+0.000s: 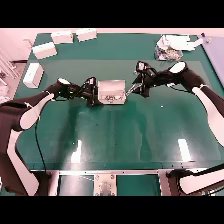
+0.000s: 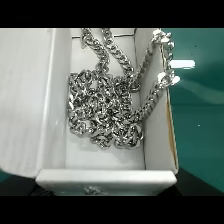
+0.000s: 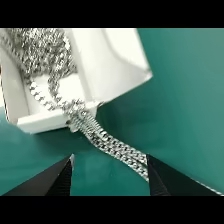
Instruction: Fold the box and place the chain.
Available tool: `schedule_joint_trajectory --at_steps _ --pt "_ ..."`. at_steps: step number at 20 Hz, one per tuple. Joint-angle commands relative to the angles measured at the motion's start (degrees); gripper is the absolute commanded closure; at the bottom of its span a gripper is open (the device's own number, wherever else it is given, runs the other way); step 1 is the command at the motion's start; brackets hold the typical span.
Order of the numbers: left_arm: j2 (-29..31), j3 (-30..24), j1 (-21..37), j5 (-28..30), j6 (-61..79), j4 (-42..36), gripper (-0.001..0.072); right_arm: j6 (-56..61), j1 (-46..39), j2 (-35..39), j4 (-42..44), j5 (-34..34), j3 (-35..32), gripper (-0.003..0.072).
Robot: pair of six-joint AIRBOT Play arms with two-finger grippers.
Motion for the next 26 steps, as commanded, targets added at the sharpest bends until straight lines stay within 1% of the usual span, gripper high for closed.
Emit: schedule_joint_trajectory --at_steps 1,3,6,12,14,15,17,18,19,20,21,22,26 --pt "0.0 0.0 0.0 0.0 0.0 0.0 0.0460 -6.6 0.2 -5.3 0.0 0.7 -0.4 0.0158" --pt "0.0 0.0 0.0 0.0 0.0 0.0 0.0460 -9.0 1.2 -7.7 0.0 -0.3 -0.4 0.0158" --pt "0.0 0.0 0.0 0.0 0.0 0.0 0.0460 -10.3 2.3 -8.8 0.4 -3.5 -0.3 0.0157" --pt "0.0 0.0 0.0 0.0 0.0 0.0 0.0460 -11.8 3.5 -8.9 1.7 -5.1 0.5 0.0160" --pt "0.0 0.0 0.0 0.0 0.0 0.0 0.0460 -11.8 4.0 -9.3 1.9 -5.2 0.5 0.0180" --pt "0.0 0.0 0.0 0.0 0.0 0.0 0.0460 -11.8 4.1 -9.7 2.0 -5.6 0.5 0.0255" --pt "0.0 0.0 0.0 0.0 0.0 0.0 0.0460 -11.7 4.0 -10.3 1.9 -8.6 0.5 0.0316" --pt "0.0 0.0 0.0 0.0 0.0 0.0 0.0460 -11.4 4.0 -10.4 2.0 -10.3 0.5 0.0435" --pt "0.0 0.0 0.0 0.0 0.0 0.0 0.0460 -11.3 4.0 -10.4 2.0 -11.5 0.5 0.0466" --pt "0.0 0.0 0.0 0.0 0.0 0.0 0.0460 -11.3 4.0 -10.4 2.0 -12.9 0.5 0.0541" --pt "0.0 0.0 0.0 0.0 0.0 0.0 0.0460 -11.1 4.0 -10.4 2.0 -13.9 0.6 0.0636" --pt "0.0 0.0 0.0 0.0 0.0 0.0 0.0460 -10.2 4.0 -10.3 2.0 -13.8 0.8 0.0672" --pt "0.0 0.0 0.0 0.0 0.0 0.0 0.0460 -4.6 4.0 -6.7 2.0 -13.6 1.0 0.0672"
